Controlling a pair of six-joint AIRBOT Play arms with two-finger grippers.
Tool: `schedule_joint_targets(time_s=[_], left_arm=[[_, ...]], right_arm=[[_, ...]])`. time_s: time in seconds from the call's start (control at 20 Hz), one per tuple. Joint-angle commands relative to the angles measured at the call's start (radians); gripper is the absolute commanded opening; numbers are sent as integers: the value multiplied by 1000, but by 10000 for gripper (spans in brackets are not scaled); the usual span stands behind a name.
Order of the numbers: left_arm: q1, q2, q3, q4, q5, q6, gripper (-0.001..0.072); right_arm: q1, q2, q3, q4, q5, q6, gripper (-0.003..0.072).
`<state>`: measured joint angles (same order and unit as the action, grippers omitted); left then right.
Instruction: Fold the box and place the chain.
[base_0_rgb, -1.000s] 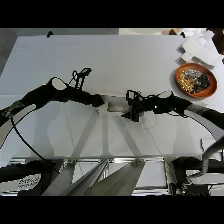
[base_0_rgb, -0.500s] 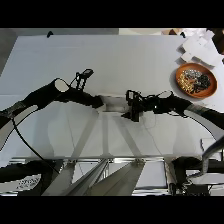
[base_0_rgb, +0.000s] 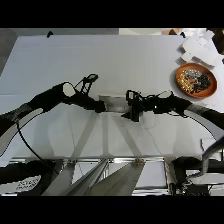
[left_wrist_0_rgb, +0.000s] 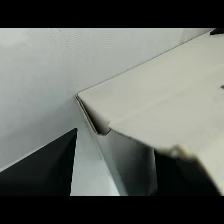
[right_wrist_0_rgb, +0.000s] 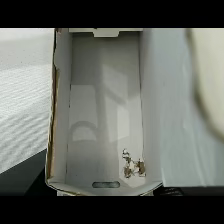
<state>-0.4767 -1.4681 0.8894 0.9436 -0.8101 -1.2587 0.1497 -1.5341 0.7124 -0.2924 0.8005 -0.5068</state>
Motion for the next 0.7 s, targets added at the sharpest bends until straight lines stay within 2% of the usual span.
schedule_joint_targets(time_s=[0.0,0.35,0.65], left_arm=[[-37,1,20,94,5,-132,515],[-128,0,129,389,-17,-444,503],[-193,0,167,438,-29,-574,485]], right_arm=[[0,0,0,1,0,1,519],[0,0,0,1,0,1,519],[0,0,0,1,0,0,519]])
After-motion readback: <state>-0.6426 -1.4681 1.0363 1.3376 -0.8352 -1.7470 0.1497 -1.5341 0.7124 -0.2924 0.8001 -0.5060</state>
